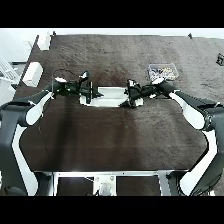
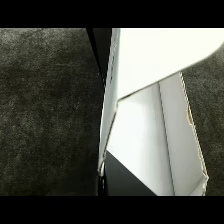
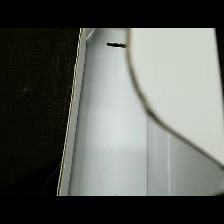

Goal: Fold the box and place the chain.

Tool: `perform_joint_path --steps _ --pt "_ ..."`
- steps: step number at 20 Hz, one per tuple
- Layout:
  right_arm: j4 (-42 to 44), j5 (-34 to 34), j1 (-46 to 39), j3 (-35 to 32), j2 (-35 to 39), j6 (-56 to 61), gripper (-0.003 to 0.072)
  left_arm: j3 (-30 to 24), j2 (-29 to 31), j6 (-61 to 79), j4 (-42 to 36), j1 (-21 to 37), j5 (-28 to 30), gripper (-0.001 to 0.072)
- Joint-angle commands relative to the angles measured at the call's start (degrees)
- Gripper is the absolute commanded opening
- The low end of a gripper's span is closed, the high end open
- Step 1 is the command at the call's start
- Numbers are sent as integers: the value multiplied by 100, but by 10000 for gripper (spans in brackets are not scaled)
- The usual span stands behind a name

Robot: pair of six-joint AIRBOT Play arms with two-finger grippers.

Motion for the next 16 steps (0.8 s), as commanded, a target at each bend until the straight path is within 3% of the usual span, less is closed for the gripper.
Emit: perform_joint_path --steps 1,12,13,14,15,16 --pt "4 -11 -2 2 -4 4 553 7 2 2 2 4 -4 22" --pt "7 -11 -2 -2 -4 4 553 7 2 -4 0 0 20 24" --pt "7 -11 -2 -2 -4 4 553 7 2 -4 -2 0 46 125" --pt "7 -11 -2 -2 -4 4 553 7 2 -11 -7 0 61 424" --pt "7 -11 -2 -2 -4 4 553 7 2 -42 -7 0 136 454" --pt "7 -13 -2 -2 -4 4 553 7 2 -42 -9 9 146 411"
